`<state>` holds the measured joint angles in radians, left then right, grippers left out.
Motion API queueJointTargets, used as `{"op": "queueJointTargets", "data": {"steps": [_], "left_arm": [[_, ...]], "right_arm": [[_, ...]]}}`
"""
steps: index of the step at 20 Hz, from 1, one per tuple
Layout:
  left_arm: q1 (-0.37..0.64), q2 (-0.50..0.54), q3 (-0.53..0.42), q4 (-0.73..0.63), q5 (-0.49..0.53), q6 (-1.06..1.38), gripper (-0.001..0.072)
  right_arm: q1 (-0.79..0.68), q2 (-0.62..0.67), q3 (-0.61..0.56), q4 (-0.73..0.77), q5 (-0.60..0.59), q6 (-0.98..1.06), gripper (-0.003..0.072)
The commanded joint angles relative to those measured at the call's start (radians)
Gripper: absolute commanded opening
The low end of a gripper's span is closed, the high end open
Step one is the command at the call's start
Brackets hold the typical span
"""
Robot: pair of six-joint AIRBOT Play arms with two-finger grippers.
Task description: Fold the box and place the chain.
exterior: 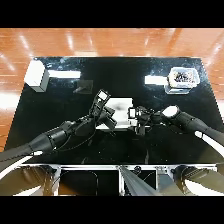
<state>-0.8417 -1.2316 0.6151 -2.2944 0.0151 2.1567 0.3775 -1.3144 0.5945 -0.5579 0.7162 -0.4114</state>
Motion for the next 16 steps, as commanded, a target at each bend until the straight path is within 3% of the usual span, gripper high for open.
{"op": "queueJointTargets", "data": {"steps": [1,12,16], "left_arm": [[-0.001,-0.021,-0.001,0.000,-0.002,-0.018,0.0026],[0.012,-0.056,0.023,0.002,0.100,-0.078,0.0026],[0.102,0.010,0.048,0.060,0.279,-0.065,0.0025]], "right_arm": [[0.001,0.000,0.000,0.000,0.000,0.000,0.0548],[0.001,0.000,0.000,0.000,0.000,0.000,0.0548],[0.001,0.000,0.000,0.000,0.000,0.000,0.0548]]}}
